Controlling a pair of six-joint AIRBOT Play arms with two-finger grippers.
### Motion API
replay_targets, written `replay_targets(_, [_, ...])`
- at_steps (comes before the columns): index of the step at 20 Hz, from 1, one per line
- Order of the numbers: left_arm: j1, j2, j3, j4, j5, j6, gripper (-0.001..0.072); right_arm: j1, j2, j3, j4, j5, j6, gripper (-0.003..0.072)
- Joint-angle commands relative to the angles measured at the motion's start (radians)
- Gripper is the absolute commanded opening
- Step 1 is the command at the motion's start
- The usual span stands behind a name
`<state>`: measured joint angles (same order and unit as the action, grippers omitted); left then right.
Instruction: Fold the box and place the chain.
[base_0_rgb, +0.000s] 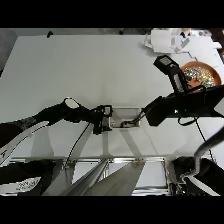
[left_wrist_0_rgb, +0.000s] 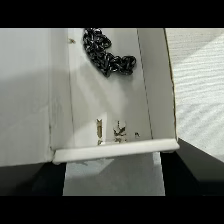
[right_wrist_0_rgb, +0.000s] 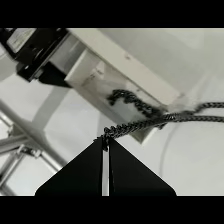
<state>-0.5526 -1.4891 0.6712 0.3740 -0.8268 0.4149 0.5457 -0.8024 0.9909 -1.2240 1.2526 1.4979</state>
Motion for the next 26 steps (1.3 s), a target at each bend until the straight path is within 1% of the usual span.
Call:
replay_targets(1, [0.000,0.001,0.000,0.000,0.000,0.000,0.0206,0.071,0.032,0.001,0.002,0.024,0.040,0.0018])
replay_targets(5, [0.000,0.001,0.000,0.000,0.000,0.000,0.0205,0.117,0.046,0.001,0.002,-0.007,0.047,0.0018])
replay_targets(12, [0.000,0.001,0.000,0.000,0.000,0.000,0.0205,0.153,0.041,0.001,-0.002,-0.213,0.047,0.0018])
replay_targets(15, [0.000,0.001,0.000,0.000,0.000,0.000,0.0205,0.153,0.016,0.000,-0.002,-0.233,0.047,0.0018])
replay_targets(18, [0.000,0.001,0.000,0.000,0.000,0.000,0.0205,0.153,-0.057,-0.014,-0.002,-0.248,0.046,0.0018])
replay_targets(23, [0.000,0.001,0.000,0.000,0.000,0.000,0.0205,0.153,-0.218,-0.021,0.002,-0.256,0.034,0.0019])
replay_targets(26, [0.000,0.001,0.000,0.000,0.000,0.000,0.0205,0.153,-0.305,-0.021,0.030,-0.258,0.002,0.0019])
